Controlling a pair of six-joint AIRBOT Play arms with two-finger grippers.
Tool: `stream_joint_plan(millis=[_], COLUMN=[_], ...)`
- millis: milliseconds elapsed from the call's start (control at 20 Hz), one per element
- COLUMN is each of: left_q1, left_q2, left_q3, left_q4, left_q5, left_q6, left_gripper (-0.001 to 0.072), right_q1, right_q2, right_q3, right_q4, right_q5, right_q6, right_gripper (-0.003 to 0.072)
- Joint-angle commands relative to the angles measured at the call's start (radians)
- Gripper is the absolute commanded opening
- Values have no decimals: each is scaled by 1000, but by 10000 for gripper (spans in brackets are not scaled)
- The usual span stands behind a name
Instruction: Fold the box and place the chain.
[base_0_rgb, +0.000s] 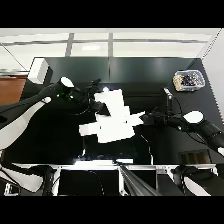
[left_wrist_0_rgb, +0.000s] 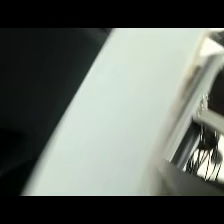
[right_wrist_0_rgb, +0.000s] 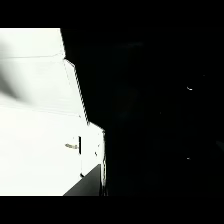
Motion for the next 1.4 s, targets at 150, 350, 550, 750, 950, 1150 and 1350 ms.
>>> stream_joint_plan(millis=[150,350,550,750,950,1150,1350], left_q1=[0,-2,1,0,-3,-77,-183], left_q2=[-77,-111,-111,-98,2,220,243], left_q3=[121,150,150,150,85,-135,-178], left_q4=[47,145,169,174,140,80,124], left_q5=[-211,-249,-218,-244,-201,180,343], left_q6=[152,146,152,150,167,433,815], left_gripper=[386,272,26,22,21,23,25], right_q1=[1,1,1,-25,-138,-188,-162], right_q2=[1,1,1,4,40,106,105], right_q3=[0,0,0,54,283,253,59], right_q4=[-26,-34,-44,-151,-587,-595,-261], right_q5=[20,19,20,83,489,579,277], right_q6=[-5,-5,-6,-10,-2,-60,-483], right_gripper=[9,9,9,667,663,613,614])
